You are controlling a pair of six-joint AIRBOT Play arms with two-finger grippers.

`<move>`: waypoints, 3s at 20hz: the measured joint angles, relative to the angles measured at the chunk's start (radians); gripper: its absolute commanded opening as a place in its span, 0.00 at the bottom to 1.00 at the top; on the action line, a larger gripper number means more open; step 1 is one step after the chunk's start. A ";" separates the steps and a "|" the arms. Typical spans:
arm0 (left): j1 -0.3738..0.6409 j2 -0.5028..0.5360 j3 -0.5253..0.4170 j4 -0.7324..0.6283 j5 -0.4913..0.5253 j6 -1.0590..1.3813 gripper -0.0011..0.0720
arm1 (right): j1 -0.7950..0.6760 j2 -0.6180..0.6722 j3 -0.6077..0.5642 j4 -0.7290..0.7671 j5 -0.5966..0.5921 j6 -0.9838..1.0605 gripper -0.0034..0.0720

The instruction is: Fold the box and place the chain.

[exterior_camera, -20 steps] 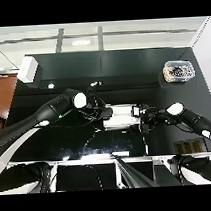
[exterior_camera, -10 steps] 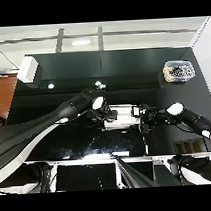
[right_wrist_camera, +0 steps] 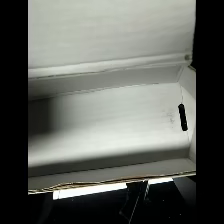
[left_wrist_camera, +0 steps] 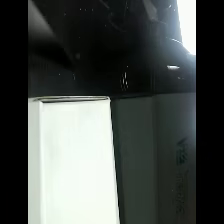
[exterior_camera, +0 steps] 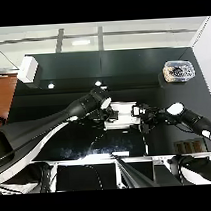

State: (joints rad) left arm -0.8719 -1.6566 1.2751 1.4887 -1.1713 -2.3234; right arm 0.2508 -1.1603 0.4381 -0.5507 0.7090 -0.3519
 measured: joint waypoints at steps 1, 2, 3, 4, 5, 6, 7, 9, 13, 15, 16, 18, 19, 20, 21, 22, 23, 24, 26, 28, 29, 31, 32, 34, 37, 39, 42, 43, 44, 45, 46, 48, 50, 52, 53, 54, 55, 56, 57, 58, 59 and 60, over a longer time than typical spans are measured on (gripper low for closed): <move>0.000 -0.002 0.003 -0.001 0.000 -0.003 0.47 | 0.000 0.000 0.000 0.000 0.000 0.000 0.46; 0.000 -0.003 0.006 -0.001 -0.003 -0.006 0.47 | 0.000 0.000 0.000 0.000 0.000 0.000 0.46; 0.000 -0.003 0.010 -0.002 -0.007 -0.010 0.41 | 0.000 0.000 0.000 0.000 0.000 0.000 0.46; 0.000 -0.005 0.013 -0.002 -0.008 -0.012 0.22 | 0.000 0.000 0.000 0.000 0.000 0.000 0.46; 0.000 -0.005 0.016 -0.005 -0.006 -0.013 0.09 | 0.000 0.000 0.000 0.000 0.000 0.000 0.46; 0.000 -0.005 0.018 -0.003 -0.007 -0.017 0.07 | 0.000 0.000 0.000 0.001 0.000 0.000 0.46; 0.000 -0.006 0.020 -0.002 -0.003 -0.019 0.06 | 0.000 0.000 0.000 0.001 0.000 0.001 0.46; 0.000 -0.006 0.023 -0.002 -0.004 -0.017 0.05 | 0.000 0.000 0.000 0.001 0.000 0.000 0.46; 0.000 -0.005 0.024 -0.005 -0.009 -0.014 0.66 | 0.000 0.000 0.000 -0.001 0.000 0.000 0.46; 0.000 -0.005 0.024 -0.005 -0.010 -0.025 0.69 | 0.000 0.000 0.000 -0.001 0.000 0.000 0.46; 0.000 -0.005 0.024 -0.005 -0.010 -0.031 0.68 | 0.000 0.000 0.000 -0.001 0.000 0.000 0.46; 0.000 -0.006 0.024 -0.005 -0.010 -0.040 0.31 | 0.000 0.000 0.000 -0.001 0.000 0.000 0.46; 0.001 -0.007 0.024 -0.005 -0.009 -0.046 0.10 | 0.000 0.000 0.000 -0.001 0.000 0.000 0.46; 0.002 -0.007 0.024 -0.005 -0.010 -0.050 0.05 | 0.000 0.000 0.000 -0.001 0.000 -0.001 0.46; 0.003 -0.008 0.025 -0.005 -0.010 -0.053 0.05 | 0.000 0.000 0.000 -0.001 0.000 -0.001 0.46; 0.003 -0.008 0.025 -0.005 -0.010 -0.055 0.05 | 0.000 0.000 0.000 -0.001 0.000 0.000 0.46; 0.004 -0.008 0.025 -0.005 -0.010 -0.056 0.05 | 0.000 0.000 0.000 -0.001 0.000 -0.001 0.46; 0.004 -0.008 0.025 -0.005 -0.010 -0.056 0.05 | 0.000 0.000 0.000 -0.001 0.000 -0.001 0.46; 0.004 -0.008 0.025 -0.005 -0.010 -0.056 0.05 | 0.000 0.000 0.000 0.000 0.001 -0.001 0.46; 0.004 -0.008 0.025 -0.005 -0.010 -0.056 0.05 | 0.000 0.000 0.000 0.000 0.003 0.005 0.47; 0.004 -0.008 0.025 -0.005 -0.009 -0.056 0.05 | 0.000 0.000 0.001 -0.002 0.005 0.014 0.73; 0.006 -0.008 0.025 -0.005 -0.009 -0.056 0.05 | 0.000 0.001 0.001 -0.002 0.008 0.043 0.90; 0.006 -0.008 0.025 -0.005 -0.009 -0.056 0.05 | 0.000 0.006 0.001 -0.006 0.008 0.048 0.90; 0.008 -0.008 0.025 -0.002 -0.010 -0.058 0.05 | 0.000 0.029 0.002 -0.014 0.011 0.058 0.90; 0.008 -0.008 0.025 0.000 -0.010 -0.048 0.05 | 0.000 0.076 0.003 -0.064 0.018 0.072 0.89; 0.008 -0.008 0.025 0.002 -0.011 -0.027 0.05 | 0.000 0.095 0.003 -0.098 0.025 0.078 0.89; 0.008 -0.008 0.025 0.002 -0.015 -0.008 0.05 | 0.000 0.109 0.003 -0.124 0.031 0.083 0.89; 0.008 -0.008 0.025 0.002 -0.015 -0.005 0.05 | 0.000 0.111 0.003 -0.127 0.032 0.083 0.88; 0.008 -0.008 0.025 0.001 -0.015 -0.002 0.05 | 0.000 0.112 0.003 -0.131 0.033 0.083 0.70; 0.008 -0.008 0.025 0.000 -0.015 -0.001 0.05 | 0.000 0.114 0.003 -0.134 0.034 0.083 0.68; 0.008 -0.008 0.025 -0.001 -0.015 0.002 0.05 | 0.000 0.114 0.003 -0.135 0.034 0.083 0.68; 0.008 -0.008 0.025 -0.002 -0.015 0.003 0.05 | 0.000 0.116 0.003 -0.137 0.035 0.083 0.45; 0.008 -0.008 0.025 -0.002 -0.015 0.005 0.05 | 0.000 0.116 0.003 -0.138 0.039 0.084 0.34; 0.008 -0.008 0.025 -0.005 -0.015 0.005 0.05 | 0.000 0.116 0.003 -0.134 0.043 0.089 0.34; 0.008 -0.008 0.025 -0.006 -0.016 0.006 0.05 | 0.000 0.115 0.003 -0.124 0.046 0.095 0.34; 0.008 -0.008 0.025 -0.009 -0.016 0.005 0.05 | 0.000 0.113 0.003 -0.104 0.047 0.101 0.34; 0.008 -0.008 0.025 -0.009 -0.015 0.005 0.05 | 0.002 0.110 0.003 -0.080 0.047 0.107 0.34; 0.008 -0.008 0.025 -0.009 -0.018 0.005 0.05 | 0.005 0.104 0.003 -0.045 0.047 0.112 0.34; 0.009 -0.008 0.025 -0.009 -0.019 0.005 0.05 | 0.009 0.096 0.003 -0.011 0.045 0.115 0.34; 0.008 -0.008 0.025 -0.009 -0.020 0.005 0.05 | 0.016 0.085 0.003 0.022 0.042 0.117 0.34; 0.009 -0.008 0.025 -0.009 -0.020 0.006 0.05 | 0.023 0.073 0.003 0.049 0.039 0.118 0.34; 0.009 -0.008 0.025 -0.010 -0.020 0.006 0.05 | 0.028 0.062 0.003 0.068 0.036 0.121 0.34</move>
State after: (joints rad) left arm -0.8631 -1.6650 1.3003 1.4792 -1.1912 -2.3177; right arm 0.2790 -1.0985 0.4408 -0.4831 0.7452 -0.2310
